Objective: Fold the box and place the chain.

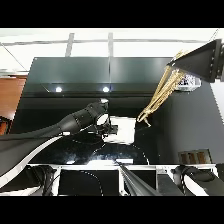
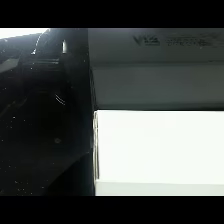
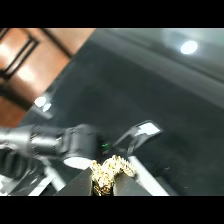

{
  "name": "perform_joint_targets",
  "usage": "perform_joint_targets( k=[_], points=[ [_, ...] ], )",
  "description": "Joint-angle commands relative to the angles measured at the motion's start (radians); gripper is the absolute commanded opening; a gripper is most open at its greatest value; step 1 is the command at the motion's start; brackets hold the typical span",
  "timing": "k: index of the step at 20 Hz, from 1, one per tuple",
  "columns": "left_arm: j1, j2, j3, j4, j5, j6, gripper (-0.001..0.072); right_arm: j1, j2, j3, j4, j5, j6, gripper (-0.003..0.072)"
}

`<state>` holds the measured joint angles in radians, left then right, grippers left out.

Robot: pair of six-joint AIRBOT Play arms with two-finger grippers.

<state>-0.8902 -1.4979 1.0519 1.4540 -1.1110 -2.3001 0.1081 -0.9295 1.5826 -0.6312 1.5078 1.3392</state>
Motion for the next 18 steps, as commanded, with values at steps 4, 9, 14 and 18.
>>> perform_joint_targets(
  k=[4,9,14,18],
  points=[
    [0.001,0.000,0.000,0.000,0.000,0.000,0.0031,0.069,0.002,-0.002,0.085,0.010,-0.009,0.0003],
    [0.000,0.000,0.000,0.000,0.002,0.000,0.0031,0.116,-0.002,-0.003,0.089,-0.012,-0.012,0.0003],
    [0.000,0.000,0.000,0.000,0.002,0.000,0.0031,0.125,-0.002,-0.099,0.082,-0.026,-0.020,0.0003],
    [0.000,0.000,0.000,0.000,0.002,0.000,0.0031,0.125,-0.002,-0.266,0.080,-0.070,-0.049,0.0003]
  ],
)
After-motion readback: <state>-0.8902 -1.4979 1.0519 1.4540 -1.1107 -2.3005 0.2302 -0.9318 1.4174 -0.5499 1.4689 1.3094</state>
